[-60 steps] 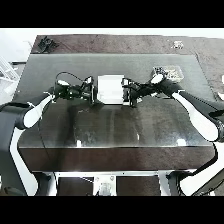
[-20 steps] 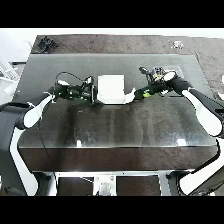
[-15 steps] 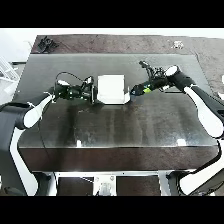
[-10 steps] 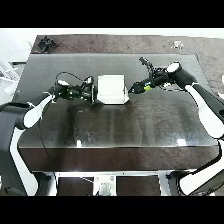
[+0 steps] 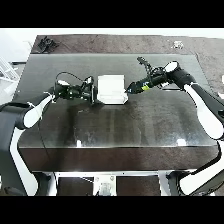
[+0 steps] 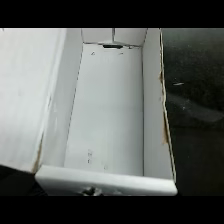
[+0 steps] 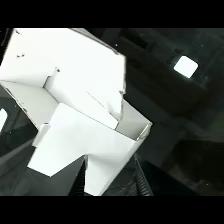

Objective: Fold the box and place the chain.

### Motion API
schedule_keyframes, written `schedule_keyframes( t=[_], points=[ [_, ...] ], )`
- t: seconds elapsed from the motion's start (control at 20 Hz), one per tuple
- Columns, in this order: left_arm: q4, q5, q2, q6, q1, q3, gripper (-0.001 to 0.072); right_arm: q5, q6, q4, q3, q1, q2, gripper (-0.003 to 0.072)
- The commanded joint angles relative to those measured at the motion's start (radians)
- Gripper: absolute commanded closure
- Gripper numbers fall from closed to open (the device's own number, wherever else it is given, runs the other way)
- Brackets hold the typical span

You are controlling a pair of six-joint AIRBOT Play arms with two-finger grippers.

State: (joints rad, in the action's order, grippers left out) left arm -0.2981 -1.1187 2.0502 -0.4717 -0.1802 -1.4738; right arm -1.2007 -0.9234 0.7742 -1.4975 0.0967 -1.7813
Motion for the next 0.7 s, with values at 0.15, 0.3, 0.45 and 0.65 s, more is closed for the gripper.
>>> schedule_keyframes(
  t=[0.15,0.3,0.45,0.65],
  points=[
    [0.0,0.0,0.0,0.0,0.0,0.0,0.0409,-0.017,-0.019,-0.008,-0.001,0.008,0.0,0.0309],
    [0.0,0.0,0.0,0.0,0.0,0.0,0.0409,-0.017,-0.019,-0.008,-0.001,0.021,0.0,0.0309],
    [0.0,0.0,0.0,0.0,0.0,0.0,0.0409,-0.016,-0.038,-0.009,-0.001,0.031,0.0,0.0297],
    [0.0,0.0,0.0,0.0,0.0,0.0,0.0409,-0.016,-0.071,-0.007,-0.002,0.042,0.0,0.0221]
  ],
)
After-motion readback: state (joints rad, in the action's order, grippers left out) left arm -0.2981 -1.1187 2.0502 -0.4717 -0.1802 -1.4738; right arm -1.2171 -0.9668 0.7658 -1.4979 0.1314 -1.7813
